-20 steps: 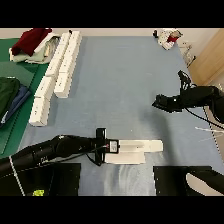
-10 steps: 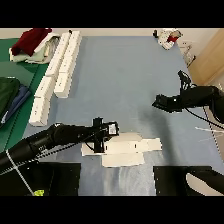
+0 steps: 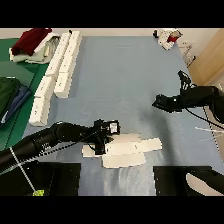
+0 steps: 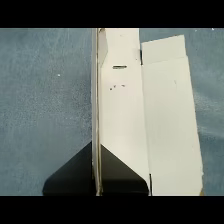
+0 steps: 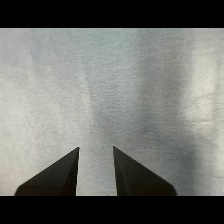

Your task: Fold the box.

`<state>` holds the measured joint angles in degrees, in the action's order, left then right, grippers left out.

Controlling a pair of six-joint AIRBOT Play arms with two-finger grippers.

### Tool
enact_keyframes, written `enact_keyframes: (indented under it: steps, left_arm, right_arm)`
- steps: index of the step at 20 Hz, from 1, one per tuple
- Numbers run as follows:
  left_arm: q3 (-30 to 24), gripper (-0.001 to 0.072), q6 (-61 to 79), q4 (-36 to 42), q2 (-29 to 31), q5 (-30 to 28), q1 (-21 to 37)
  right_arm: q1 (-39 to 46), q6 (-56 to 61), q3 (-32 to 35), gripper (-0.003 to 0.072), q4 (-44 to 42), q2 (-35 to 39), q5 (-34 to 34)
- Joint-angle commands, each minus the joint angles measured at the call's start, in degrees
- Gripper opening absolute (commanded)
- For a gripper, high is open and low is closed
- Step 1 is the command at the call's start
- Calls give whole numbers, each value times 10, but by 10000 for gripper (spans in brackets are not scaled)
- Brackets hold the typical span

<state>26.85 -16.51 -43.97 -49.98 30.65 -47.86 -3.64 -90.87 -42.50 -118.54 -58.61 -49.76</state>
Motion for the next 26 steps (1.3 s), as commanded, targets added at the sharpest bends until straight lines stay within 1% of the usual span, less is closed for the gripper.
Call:
enact_keyframes:
  steps: [1, 4, 8, 11, 13, 16, 20, 24, 26]
  left_arm:
    - [-1, 12, 18, 28, -8, 13, 1]
    - [-1, 12, 22, 37, -9, 18, 1]
    - [-1, 12, 36, 42, -10, 41, 1]
    - [-1, 11, 78, 88, -12, 39, 7]
    - [-1, 11, 97, 111, -15, 47, 25]
    - [0, 11, 114, 110, -15, 64, 43]
    - [1, 11, 115, 106, -15, 54, 44]
    - [24, 11, 114, 61, -15, 55, 46]
    - [31, 11, 111, 52, -15, 57, 57]
  right_arm:
    - [0, 0, 0, 328, 0, 0, -2]
    - [0, 0, 0, 327, 0, 0, -3]
    - [0, 0, 0, 327, 0, 0, -3]
    - [0, 0, 0, 326, 0, 0, -3]
    - [0, 0, 0, 327, 0, 0, -3]
    - [0, 0, 0, 327, 0, 0, -3]
    - [0, 0, 0, 327, 0, 0, -2]
    - [0, 0, 0, 327, 0, 0, -2]
    - [0, 0, 0, 327, 0, 0, -2]
